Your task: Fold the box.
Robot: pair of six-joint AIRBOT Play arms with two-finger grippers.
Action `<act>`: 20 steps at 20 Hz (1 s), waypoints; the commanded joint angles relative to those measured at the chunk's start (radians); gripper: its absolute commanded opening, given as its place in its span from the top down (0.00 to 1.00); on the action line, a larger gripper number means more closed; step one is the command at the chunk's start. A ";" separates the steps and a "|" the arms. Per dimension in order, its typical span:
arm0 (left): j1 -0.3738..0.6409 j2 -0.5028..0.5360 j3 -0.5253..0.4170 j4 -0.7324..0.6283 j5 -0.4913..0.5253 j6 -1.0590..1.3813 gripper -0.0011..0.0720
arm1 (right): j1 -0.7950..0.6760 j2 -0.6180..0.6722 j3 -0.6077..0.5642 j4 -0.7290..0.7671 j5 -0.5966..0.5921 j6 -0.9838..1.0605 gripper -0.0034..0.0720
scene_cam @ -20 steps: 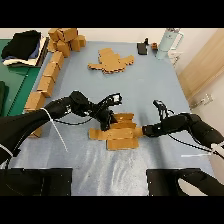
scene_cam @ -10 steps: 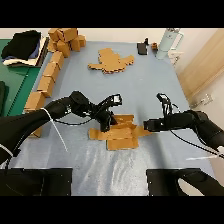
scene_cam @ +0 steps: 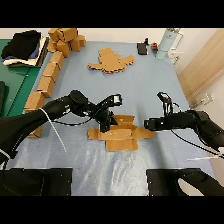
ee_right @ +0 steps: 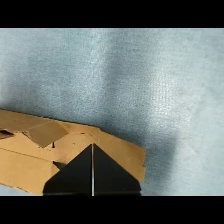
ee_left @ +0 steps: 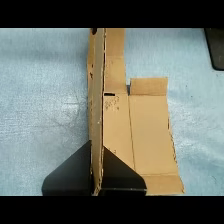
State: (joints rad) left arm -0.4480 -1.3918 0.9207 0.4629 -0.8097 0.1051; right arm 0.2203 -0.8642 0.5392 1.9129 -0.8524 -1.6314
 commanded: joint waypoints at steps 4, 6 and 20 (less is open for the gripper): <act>0.001 -0.030 0.000 0.005 -0.002 0.009 0.97 | 0.000 -0.005 0.001 -0.002 0.024 0.000 0.95; 0.001 -0.034 0.000 0.004 -0.002 0.007 0.97 | 0.000 -0.005 0.001 -0.003 0.024 0.000 0.95; 0.001 -0.034 0.000 0.005 -0.002 0.008 0.97 | 0.304 0.106 0.010 0.018 -0.160 -0.063 0.95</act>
